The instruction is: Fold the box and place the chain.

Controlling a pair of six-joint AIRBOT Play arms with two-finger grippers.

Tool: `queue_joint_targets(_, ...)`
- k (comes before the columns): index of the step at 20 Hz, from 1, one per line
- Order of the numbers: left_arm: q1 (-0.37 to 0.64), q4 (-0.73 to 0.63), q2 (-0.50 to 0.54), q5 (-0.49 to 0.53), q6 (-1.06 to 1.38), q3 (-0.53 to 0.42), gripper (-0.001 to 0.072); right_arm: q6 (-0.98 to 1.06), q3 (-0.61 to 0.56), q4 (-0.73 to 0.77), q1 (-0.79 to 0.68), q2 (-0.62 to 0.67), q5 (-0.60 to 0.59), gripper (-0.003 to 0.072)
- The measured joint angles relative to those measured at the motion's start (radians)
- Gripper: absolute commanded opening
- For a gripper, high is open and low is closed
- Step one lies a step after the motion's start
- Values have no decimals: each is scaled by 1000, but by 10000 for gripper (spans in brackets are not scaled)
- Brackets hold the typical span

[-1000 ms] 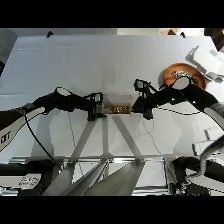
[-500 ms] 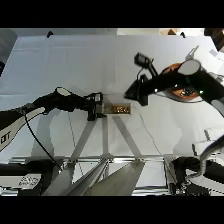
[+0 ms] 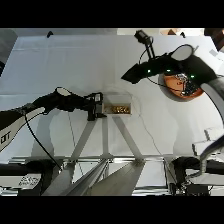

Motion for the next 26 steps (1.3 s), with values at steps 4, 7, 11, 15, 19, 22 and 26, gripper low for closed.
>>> queue_joint_targets(4,0,0,0,0,0,0,213,9,13,3,0,-84,141,280)
queue_joint_targets(7,0,0,0,0,0,0,213,-18,16,5,2,-106,243,280)
queue_joint_targets(11,0,0,0,0,0,0,213,-72,17,-5,23,-113,321,369)
queue_joint_targets(15,0,0,0,0,0,0,213,-172,16,-95,80,-89,301,436)
queue_joint_targets(19,0,0,0,0,0,0,213,-247,6,-224,150,-42,213,422)
queue_joint_targets(22,0,0,0,0,0,0,213,-280,-16,-301,195,3,134,414)
queue_joint_targets(26,0,0,0,0,0,0,213,-298,-68,-345,243,57,40,413)
